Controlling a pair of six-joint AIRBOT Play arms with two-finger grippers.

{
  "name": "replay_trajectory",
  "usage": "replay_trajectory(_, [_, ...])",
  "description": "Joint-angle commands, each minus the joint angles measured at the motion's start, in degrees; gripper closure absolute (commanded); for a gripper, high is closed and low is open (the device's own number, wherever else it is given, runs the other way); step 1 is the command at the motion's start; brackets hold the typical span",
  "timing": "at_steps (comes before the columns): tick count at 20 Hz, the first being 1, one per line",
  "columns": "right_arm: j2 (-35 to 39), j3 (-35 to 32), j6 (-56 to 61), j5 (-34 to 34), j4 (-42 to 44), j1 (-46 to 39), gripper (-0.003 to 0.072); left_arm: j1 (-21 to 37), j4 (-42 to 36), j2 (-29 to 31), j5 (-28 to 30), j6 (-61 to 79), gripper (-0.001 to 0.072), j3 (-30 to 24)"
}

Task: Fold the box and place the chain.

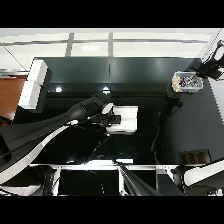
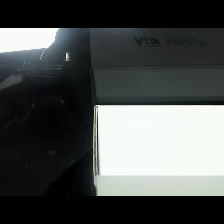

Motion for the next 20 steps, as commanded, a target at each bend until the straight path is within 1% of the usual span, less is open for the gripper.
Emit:
replay_trajectory(1, [5.4, 0.0, -6.0, 3.5, 0.2, 0.4, 0.0674, 0.0, 0.0, 0.0, 0.1, 0.1, 0.0679, 0.0])
replay_trajectory(4, [12.2, 0.0, -8.3, 4.1, 0.2, 1.3, 0.0674, 0.0, 0.0, 0.0, 0.0, 0.1, 0.0679, 0.0])
replay_trajectory(8, [22.8, 0.0, -11.7, 3.9, 0.2, 4.9, 0.0674, 0.0, 0.0, 0.0, 0.0, 0.1, 0.0679, 0.0])
replay_trajectory(11, [31.1, 0.0, -12.2, 2.4, 0.3, 7.9, 0.0674, 0.0, 0.0, 0.0, 0.0, 0.1, 0.0679, 0.0])
replay_trajectory(15, [40.6, 0.0, -12.6, 2.3, 6.1, 9.3, 0.0674, 0.0, 0.0, 0.0, 0.0, 0.1, 0.0679, 0.0])
replay_trajectory(18, [46.0, 0.0, -12.8, 2.2, 9.6, 9.3, 0.0675, 0.0, 0.0, 0.0, -0.2, 0.1, 0.0679, 0.0])
replay_trajectory(20, [49.1, 0.0, -14.1, 2.9, 14.7, 9.3, 0.0675, 0.0, 0.0, 0.0, -0.2, 0.1, 0.0678, 0.0])
